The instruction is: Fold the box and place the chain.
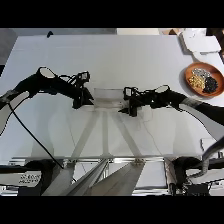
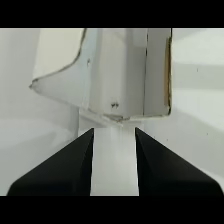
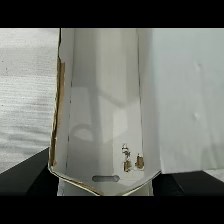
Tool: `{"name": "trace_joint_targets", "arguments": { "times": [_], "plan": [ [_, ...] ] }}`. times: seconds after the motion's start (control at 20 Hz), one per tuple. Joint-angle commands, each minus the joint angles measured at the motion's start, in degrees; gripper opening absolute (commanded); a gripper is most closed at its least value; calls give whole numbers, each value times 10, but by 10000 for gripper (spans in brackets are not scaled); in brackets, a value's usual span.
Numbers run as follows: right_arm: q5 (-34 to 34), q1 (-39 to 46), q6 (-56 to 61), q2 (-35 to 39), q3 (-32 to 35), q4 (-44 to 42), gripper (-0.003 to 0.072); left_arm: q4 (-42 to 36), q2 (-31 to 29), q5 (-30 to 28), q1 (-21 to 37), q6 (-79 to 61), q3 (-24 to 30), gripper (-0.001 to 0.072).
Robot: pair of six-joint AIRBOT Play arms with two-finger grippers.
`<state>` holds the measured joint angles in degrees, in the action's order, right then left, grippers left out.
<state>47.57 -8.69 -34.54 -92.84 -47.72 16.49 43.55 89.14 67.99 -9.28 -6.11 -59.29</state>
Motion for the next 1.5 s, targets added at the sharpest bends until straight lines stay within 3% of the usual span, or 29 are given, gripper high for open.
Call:
{"name": "trace_joint_targets", "arguments": {
  "times": [0.0,0.05,0.2,0.4,0.45,0.65,0.75,0.9,1.2,1.45],
  "plan": [
    [0,0,0,0,0,0,540,74,-40,0,3,64,0,325],
    [0,0,0,0,0,0,540,85,-52,0,5,89,0,391],
    [0,0,0,0,0,0,540,89,-86,-1,15,146,0,374],
    [0,0,0,0,0,0,540,118,-125,-3,31,282,0,37],
    [0,0,0,0,0,0,540,141,-130,-3,33,329,0,5],
    [0,0,0,0,0,0,540,324,-132,-12,27,590,11,5],
    [0,0,0,0,0,0,540,360,-132,-46,28,674,37,10],
    [0,0,0,0,0,0,540,272,-132,-114,28,691,97,7],
    [0,0,0,0,0,0,540,72,-130,-129,27,652,156,5],
    [0,0,0,0,0,0,540,52,-123,-166,27,649,156,3]
  ]
}}
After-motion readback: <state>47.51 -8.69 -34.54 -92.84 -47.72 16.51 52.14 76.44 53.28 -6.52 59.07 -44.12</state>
